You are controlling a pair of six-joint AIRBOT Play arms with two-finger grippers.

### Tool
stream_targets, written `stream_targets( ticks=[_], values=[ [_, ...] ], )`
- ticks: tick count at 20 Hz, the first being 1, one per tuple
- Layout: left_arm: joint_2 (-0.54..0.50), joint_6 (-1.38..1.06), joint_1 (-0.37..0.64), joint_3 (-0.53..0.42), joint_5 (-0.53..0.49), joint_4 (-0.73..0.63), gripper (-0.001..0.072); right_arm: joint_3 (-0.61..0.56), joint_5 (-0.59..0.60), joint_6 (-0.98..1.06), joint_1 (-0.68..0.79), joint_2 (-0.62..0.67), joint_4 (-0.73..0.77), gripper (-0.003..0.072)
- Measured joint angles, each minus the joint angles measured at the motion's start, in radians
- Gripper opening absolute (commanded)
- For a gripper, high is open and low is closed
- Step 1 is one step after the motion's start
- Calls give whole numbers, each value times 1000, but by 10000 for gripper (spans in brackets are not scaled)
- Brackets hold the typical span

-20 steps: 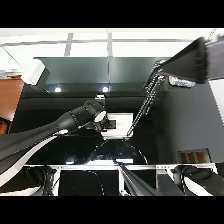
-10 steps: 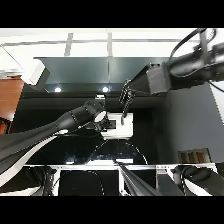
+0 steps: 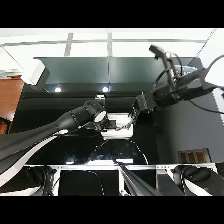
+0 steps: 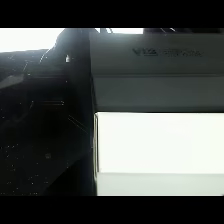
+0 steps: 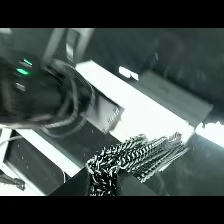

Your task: Fold the box and place the chain.

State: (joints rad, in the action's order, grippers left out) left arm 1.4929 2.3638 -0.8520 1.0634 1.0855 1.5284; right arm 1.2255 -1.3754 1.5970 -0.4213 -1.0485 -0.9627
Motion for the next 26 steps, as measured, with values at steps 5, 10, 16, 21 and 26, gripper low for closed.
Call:
stream_targets(
  ticks=[5, 10, 16, 21, 26],
  values=[
    [0, 0, 0, 0, 0, 0, 28, -106, 102, 9, -41, -2, 51, 13],
    [0, 0, 0, 0, 0, 0, 28, -137, 184, 11, -71, -10, 62, 13],
    [0, 0, 0, 0, 0, 0, 28, -235, 220, 18, -83, -13, 48, 14],
    [0, 0, 0, 0, 0, 0, 28, -359, 395, 39, -104, -26, 49, 14],
    [0, 0, 0, 0, 0, 0, 28, -393, 466, 47, -117, -57, 65, 325]
  ],
)
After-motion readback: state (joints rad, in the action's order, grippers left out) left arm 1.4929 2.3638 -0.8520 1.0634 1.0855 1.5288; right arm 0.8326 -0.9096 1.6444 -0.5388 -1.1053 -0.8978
